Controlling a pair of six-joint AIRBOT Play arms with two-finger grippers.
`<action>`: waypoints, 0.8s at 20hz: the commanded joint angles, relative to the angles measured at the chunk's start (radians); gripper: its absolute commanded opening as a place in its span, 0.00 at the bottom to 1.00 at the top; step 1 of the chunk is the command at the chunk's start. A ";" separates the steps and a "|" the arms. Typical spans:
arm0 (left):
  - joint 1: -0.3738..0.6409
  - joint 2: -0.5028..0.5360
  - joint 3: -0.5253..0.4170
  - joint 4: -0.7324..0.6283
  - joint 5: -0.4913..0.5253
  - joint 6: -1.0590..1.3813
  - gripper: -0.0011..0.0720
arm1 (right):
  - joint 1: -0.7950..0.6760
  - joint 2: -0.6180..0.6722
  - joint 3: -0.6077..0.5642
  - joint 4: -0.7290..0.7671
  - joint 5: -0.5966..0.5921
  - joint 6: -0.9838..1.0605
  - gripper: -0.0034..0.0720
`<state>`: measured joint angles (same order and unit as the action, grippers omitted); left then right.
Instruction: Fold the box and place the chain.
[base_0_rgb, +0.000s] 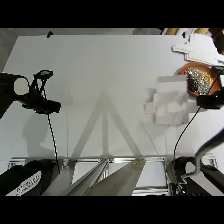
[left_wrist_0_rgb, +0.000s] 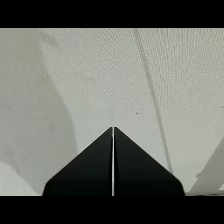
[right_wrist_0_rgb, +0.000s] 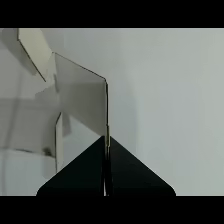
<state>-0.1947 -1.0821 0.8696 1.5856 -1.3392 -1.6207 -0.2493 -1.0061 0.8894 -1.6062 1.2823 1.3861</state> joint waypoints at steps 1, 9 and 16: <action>0.000 0.001 0.000 0.000 0.000 0.000 0.03 | 0.152 0.202 -0.153 0.229 -0.104 0.000 0.07; 0.001 0.001 0.000 0.001 0.050 0.000 0.03 | 0.350 0.428 -0.415 0.294 -0.191 0.057 0.07; 0.000 0.001 -0.005 -0.085 0.092 0.025 0.03 | 0.364 0.428 -0.416 0.298 -0.187 0.056 0.07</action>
<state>-0.1947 -1.0821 0.8680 1.5471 -1.2831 -1.6207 0.1062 -0.5838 0.4797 -1.3159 1.0966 1.4403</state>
